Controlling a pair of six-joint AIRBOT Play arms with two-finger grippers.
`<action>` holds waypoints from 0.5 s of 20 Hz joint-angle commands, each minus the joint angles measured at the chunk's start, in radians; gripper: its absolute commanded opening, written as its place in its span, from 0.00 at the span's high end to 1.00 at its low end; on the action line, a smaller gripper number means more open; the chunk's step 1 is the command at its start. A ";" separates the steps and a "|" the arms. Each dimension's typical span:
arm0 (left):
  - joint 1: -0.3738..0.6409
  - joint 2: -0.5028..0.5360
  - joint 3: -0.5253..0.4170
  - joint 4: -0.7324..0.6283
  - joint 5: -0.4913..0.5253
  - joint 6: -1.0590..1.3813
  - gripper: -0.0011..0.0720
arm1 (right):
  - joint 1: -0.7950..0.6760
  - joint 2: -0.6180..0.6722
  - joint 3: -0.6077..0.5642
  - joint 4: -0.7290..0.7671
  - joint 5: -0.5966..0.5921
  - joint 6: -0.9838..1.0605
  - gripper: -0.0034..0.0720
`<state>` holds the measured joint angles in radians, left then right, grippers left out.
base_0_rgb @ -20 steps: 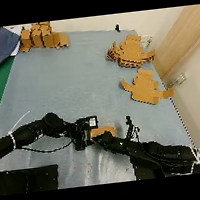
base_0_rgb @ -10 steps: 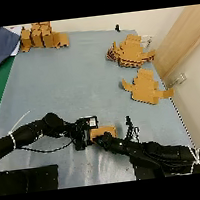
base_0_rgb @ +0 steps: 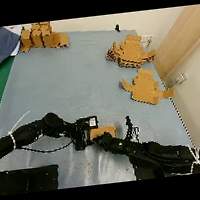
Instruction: Fold the box.
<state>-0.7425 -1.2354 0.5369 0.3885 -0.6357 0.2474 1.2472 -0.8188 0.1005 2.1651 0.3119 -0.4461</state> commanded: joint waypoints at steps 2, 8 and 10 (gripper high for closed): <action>0.000 0.000 0.000 0.001 0.000 0.002 0.40 | -0.001 0.091 0.010 -0.010 0.031 -0.065 0.95; 0.000 0.000 0.000 0.001 0.001 0.002 0.40 | -0.148 0.230 0.012 0.014 -0.196 -0.272 0.95; 0.000 0.000 0.000 0.001 0.000 0.002 0.40 | -0.234 0.245 0.013 -0.023 -0.325 -0.317 0.95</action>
